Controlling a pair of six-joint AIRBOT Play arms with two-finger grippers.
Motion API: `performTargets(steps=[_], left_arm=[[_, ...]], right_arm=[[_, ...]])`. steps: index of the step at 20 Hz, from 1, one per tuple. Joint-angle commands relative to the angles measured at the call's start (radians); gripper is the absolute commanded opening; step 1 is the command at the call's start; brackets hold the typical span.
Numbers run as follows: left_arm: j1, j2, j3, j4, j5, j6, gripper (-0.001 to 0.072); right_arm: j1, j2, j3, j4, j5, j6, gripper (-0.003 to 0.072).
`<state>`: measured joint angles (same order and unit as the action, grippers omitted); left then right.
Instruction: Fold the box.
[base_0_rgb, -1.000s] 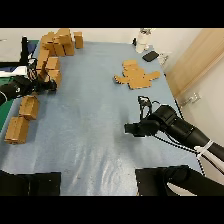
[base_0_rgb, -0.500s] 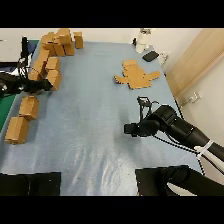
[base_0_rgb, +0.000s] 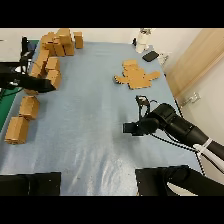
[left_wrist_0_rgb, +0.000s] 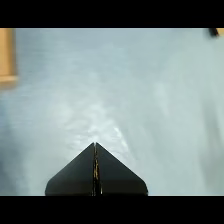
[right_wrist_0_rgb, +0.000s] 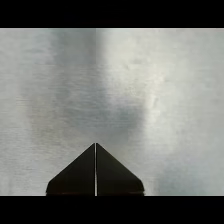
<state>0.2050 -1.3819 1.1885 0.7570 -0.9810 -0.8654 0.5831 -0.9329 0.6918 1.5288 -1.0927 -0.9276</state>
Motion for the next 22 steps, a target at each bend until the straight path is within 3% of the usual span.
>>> performTargets(steps=[1, 5, 9, 13, 17, 22], left_arm=[[-0.192, 0.05, 0.0, 0.069, -0.111, -0.06, 0.0007], [-0.519, 0.06, -0.028, 0.171, -0.101, -0.209, 0.0007], [-0.732, 0.06, -0.119, 0.273, -0.052, -0.366, 0.0007], [-0.794, 0.063, -0.163, 0.273, -0.05, -0.418, 0.0007], [-0.798, 0.062, -0.163, 0.269, -0.104, -0.417, 0.0012], [-0.798, 0.062, -0.163, 0.269, -0.101, -0.417, 0.0012]], right_arm=[[-0.027, -0.051, 0.069, 0.02, 0.004, -0.087, 0.0004], [-0.079, -0.185, 0.216, 0.087, 0.0, -0.191, 0.0004], [-0.086, -0.319, 0.325, 0.167, -0.025, -0.261, 0.0004], [-0.084, -0.363, 0.35, 0.208, -0.011, -0.278, 0.0004], [-0.083, -0.362, 0.35, 0.204, -0.032, -0.278, 0.0005], [-0.084, -0.362, 0.35, 0.204, -0.033, -0.278, 0.0004]])
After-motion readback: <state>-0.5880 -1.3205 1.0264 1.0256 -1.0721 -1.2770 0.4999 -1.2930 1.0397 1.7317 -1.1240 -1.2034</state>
